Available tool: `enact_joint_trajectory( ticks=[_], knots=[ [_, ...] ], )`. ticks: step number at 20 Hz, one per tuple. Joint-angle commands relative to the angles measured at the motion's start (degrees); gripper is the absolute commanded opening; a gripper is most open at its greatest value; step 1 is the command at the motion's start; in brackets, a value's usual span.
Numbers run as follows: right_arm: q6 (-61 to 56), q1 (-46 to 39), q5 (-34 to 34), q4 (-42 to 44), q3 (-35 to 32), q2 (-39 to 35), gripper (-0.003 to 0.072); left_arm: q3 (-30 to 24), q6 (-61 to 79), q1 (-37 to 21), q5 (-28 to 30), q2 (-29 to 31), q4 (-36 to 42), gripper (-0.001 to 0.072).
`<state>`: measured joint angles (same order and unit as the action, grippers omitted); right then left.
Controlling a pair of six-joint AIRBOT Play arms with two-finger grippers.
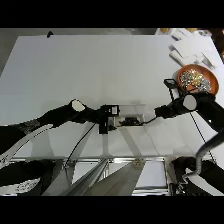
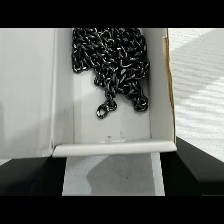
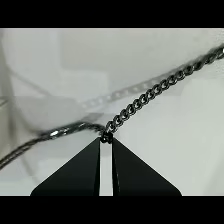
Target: Fold the box and place the chain.
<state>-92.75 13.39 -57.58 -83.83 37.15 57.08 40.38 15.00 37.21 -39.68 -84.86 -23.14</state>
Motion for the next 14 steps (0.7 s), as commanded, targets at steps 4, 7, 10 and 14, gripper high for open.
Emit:
enact_joint_trajectory(
  ticks=[4, 7, 10, 14],
  knots=[
    [5.53, 5.70, -3.98, 15.56, 0.00, -15.04, 0.0015, -0.02, 0.02, 0.02, 0.00, 0.04, -0.02, 0.0322],
    [9.22, 8.28, -0.22, 26.38, 0.00, -16.06, 0.0015, -0.02, 0.04, 0.02, 0.00, 0.04, -0.02, 0.0322],
    [10.34, 11.04, 4.39, 32.22, 0.00, -16.06, 0.0015, -0.02, 0.02, 0.02, 0.00, 0.04, -0.02, 0.0322],
    [10.29, 15.34, 8.46, 35.04, 0.00, -15.96, 0.0016, -0.02, 0.02, 0.02, 0.00, 0.04, -0.02, 0.0322]
  ],
)
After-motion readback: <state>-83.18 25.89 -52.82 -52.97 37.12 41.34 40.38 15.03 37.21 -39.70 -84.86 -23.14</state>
